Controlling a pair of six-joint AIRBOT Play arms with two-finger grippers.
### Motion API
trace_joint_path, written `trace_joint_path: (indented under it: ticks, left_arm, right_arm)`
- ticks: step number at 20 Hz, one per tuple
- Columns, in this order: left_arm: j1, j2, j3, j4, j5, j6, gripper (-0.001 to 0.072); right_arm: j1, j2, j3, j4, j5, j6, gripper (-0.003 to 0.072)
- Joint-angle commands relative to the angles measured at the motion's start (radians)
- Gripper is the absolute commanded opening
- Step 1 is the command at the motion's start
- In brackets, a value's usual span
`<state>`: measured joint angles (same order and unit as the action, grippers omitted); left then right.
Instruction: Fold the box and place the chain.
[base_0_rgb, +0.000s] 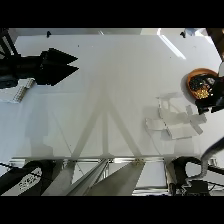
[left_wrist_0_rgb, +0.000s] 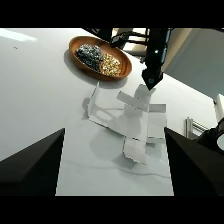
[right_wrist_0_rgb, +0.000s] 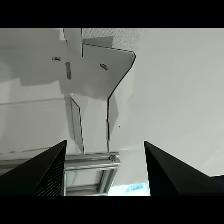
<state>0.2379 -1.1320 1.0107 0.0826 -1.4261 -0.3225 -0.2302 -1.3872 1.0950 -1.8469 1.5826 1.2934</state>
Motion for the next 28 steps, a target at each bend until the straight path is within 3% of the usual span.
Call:
trace_joint_path:
  ticks: [1,4,7,9,18,23,28]
  left_arm:
    - [-0.001,0.001,0.000,0.000,0.000,0.000,0.0697]
    - [-0.001,0.001,0.000,0.000,0.000,0.000,0.0697]
    - [-0.001,0.001,0.000,0.000,0.000,0.000,0.0697]
    - [-0.001,0.001,0.000,0.000,0.000,0.000,0.0697]
    - [-0.001,0.001,0.000,0.000,0.000,0.000,0.0697]
    - [-0.001,0.001,0.000,0.000,0.000,0.000,0.0697]
    - [-0.001,0.001,0.000,0.000,0.000,0.000,0.0697]
  right_arm:
    - [-0.001,-0.084,-0.003,-0.064,-0.018,0.000,0.0488]
    - [-0.036,-0.140,-0.003,-0.061,-0.026,0.028,0.0451]
    - [-0.092,-0.177,-0.003,-0.027,0.014,0.038,0.0135]
    - [-0.115,-0.175,-0.002,0.046,0.031,-0.005,0.0010]
    - [-0.065,-0.029,-0.002,0.490,0.013,-0.174,0.0009]
    - [-0.052,0.008,-0.003,0.816,-0.117,-0.278,0.0009]
    - [0.084,0.000,-0.003,0.893,-0.326,-0.385,0.0008]
